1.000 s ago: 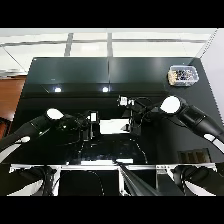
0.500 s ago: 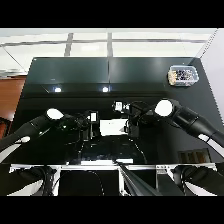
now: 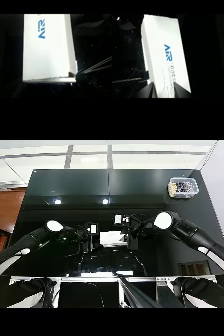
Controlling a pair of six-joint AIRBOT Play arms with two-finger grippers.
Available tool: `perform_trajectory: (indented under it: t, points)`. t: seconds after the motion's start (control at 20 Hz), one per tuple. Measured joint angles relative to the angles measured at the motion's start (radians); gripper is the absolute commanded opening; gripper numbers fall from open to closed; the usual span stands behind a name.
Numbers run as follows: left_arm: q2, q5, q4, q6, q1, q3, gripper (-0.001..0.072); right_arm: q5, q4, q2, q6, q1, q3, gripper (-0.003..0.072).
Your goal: Fold the box and place the chain.
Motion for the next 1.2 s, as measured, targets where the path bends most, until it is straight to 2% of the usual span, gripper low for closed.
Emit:
perform_trajectory:
  t: [1.2]
  points:
    - [0.000, 0.000, 0.000, -0.001, 0.000, 0.000, 0.0489, 0.004, 0.005, 0.003, 0.024, 0.000, -0.001, 0.0243]
